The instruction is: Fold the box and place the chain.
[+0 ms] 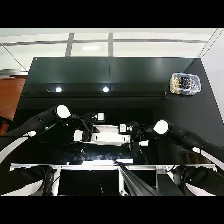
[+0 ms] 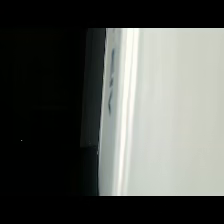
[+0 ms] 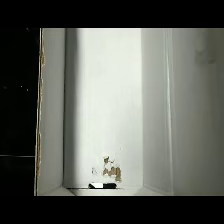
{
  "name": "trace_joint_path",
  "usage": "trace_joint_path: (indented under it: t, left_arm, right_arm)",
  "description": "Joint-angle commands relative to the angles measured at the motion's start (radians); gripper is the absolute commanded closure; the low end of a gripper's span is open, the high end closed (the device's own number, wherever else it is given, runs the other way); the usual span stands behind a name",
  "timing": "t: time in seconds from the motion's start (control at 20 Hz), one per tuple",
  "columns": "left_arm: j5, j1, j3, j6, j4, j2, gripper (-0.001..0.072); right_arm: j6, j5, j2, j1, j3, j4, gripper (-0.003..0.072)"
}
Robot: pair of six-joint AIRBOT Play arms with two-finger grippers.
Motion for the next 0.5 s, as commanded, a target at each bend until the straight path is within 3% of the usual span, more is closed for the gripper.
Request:
trace_joint_path:
  t: [0.0,0.1,0.15,0.2,0.45]
  left_arm:
    - [0.001,0.000,0.001,0.000,0.000,0.000,0.0682]
    - [0.000,0.000,0.001,0.000,0.000,0.000,0.0682]
    - [0.000,0.000,0.001,0.000,0.000,0.000,0.0682]
    - [0.000,0.000,0.001,0.000,0.000,0.000,0.0682]
    - [-0.001,0.000,0.001,-0.003,-0.002,-0.001,0.0682]
  right_arm:
    - [0.018,-0.016,-0.001,0.001,-0.001,-0.005,0.0106]
    - [0.029,-0.027,-0.001,0.000,-0.001,-0.006,0.0107]
    - [0.029,-0.026,-0.001,0.001,-0.001,-0.006,0.0191]
    - [0.029,-0.026,-0.001,0.001,-0.001,-0.006,0.0212]
    - [0.029,-0.025,-0.001,0.001,-0.001,-0.006,0.0217]
